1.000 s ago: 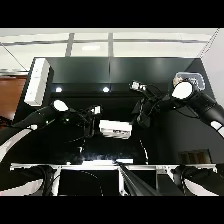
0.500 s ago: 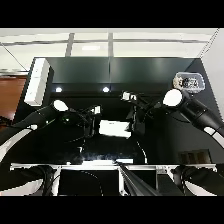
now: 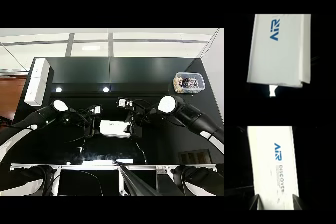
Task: Fold the box and place the chain.
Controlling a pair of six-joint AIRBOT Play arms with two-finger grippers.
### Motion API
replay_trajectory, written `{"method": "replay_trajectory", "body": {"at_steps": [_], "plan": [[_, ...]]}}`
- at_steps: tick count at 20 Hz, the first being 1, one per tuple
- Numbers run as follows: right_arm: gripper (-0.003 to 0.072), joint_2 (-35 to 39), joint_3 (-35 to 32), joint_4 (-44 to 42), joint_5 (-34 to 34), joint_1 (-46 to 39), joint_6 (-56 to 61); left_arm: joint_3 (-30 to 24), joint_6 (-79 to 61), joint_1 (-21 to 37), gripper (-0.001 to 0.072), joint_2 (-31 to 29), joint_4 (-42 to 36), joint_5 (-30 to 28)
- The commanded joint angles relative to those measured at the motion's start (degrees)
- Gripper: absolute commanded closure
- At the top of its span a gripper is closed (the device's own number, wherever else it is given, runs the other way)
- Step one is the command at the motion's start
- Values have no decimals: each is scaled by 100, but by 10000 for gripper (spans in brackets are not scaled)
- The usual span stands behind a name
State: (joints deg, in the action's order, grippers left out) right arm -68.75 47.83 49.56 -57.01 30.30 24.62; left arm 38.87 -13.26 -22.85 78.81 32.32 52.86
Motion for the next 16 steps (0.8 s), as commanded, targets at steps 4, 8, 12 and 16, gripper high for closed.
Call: {"method": "replay_trajectory", "body": {"at_steps": [4,8,12,16], "plan": [[378,17,-46,-2,52,22,63,7,-2,0,98,0,2,9],[381,212,-46,0,52,4,114,7,-2,0,97,0,4,9],[492,229,-46,-2,46,9,219,7,-2,0,98,0,2,9],[493,229,-48,-2,76,9,216,7,-2,0,97,0,2,11]]}}
